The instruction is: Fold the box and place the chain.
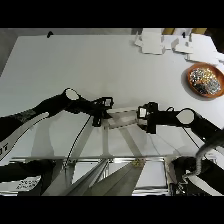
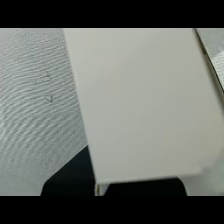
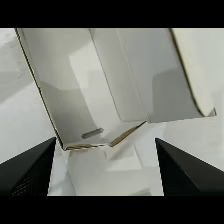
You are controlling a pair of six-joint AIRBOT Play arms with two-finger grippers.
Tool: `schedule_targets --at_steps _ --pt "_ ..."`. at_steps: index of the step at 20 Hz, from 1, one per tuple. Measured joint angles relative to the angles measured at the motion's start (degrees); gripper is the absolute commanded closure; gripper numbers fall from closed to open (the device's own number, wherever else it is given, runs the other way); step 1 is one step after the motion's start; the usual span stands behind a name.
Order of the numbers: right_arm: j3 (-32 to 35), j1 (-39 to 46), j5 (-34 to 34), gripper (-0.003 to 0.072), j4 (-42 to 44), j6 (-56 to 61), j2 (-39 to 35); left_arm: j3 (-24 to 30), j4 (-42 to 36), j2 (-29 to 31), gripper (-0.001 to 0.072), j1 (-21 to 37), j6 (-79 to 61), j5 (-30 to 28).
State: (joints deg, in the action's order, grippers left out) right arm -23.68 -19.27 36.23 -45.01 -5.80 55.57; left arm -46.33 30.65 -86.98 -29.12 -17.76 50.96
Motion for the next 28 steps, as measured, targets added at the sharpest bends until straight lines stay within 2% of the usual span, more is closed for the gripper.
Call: schedule_targets --at_steps 5,11,13,15,28 --pt "0.0 0.26 0.33 -0.0007 4.42 -5.14 0.02 0.0 0.04 0.0 0.0697 0.0 0.0 0.07" --pt "0.0 1.62 1.27 -0.0006 12.0 -12.37 4.48 0.0 0.02 0.0 0.0697 0.0 0.02 0.13" --pt "0.0 2.82 2.36 -0.0005 12.72 -13.22 5.64 0.0 0.02 0.0 0.0697 0.0 0.0 0.13" --pt "0.0 3.52 4.28 0.0035 13.25 -13.81 6.47 -0.02 0.02 0.0 0.0697 0.0 -0.02 0.11" --pt "0.13 1.6 10.71 0.0045 15.54 -16.79 12.0 0.0 0.24 0.02 0.0697 -0.02 -0.17 0.57"
